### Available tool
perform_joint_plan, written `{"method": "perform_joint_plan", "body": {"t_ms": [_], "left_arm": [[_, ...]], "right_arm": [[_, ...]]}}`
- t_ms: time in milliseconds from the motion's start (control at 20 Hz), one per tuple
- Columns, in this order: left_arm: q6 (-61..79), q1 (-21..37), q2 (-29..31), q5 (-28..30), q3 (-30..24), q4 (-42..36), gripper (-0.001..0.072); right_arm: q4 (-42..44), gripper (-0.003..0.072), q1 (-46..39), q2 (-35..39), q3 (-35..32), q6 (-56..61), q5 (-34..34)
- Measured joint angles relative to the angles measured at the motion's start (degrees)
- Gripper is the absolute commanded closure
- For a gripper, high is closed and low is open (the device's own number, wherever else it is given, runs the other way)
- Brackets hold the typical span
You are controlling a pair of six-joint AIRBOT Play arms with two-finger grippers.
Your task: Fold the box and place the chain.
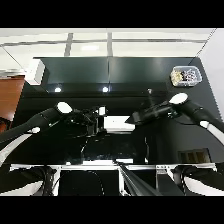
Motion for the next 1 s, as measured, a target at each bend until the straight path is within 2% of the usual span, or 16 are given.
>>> {"method": "perform_joint_plan", "body": {"t_ms": [50,100,150,200,450,700,850,1000], "left_arm": [[-0.7,0.1,0.0,0.4,0.0,-0.6,0.0362],[-1.6,0.1,0.0,1.1,0.0,-1.4,0.0272],[-2.4,0.1,0.0,1.7,0.0,-2.2,0.0104],[-2.9,0.2,0.0,1.7,0.1,-2.6,-0.0011],[-5.6,0.2,2.8,1.1,1.6,1.2,-0.001],[-6.4,-0.8,7.5,-0.1,5.0,2.8,-0.0004],[-6.7,-3.8,5.1,-0.6,9.2,0.3,-0.0003],[-9.1,-7.1,-0.7,-0.4,14.5,-0.9,-0.0003]], "right_arm": [[-0.5,0.0676,-2.4,1.6,0.5,-0.1,2.3],[-0.4,0.0676,-4.7,3.1,0.9,-0.1,3.3],[-0.9,0.0676,-7.2,4.7,1.1,0.0,4.9],[-1.4,0.0676,-9.6,6.2,1.3,0.4,5.9],[-3.1,0.0677,-18.4,10.2,1.7,1.3,11.6],[-4.9,0.0676,-21.8,11.1,1.7,1.5,13.4],[-5.3,0.0676,-22.3,11.2,1.8,1.5,12.5],[-6.0,0.0677,-22.6,11.3,1.8,1.0,11.2]]}}
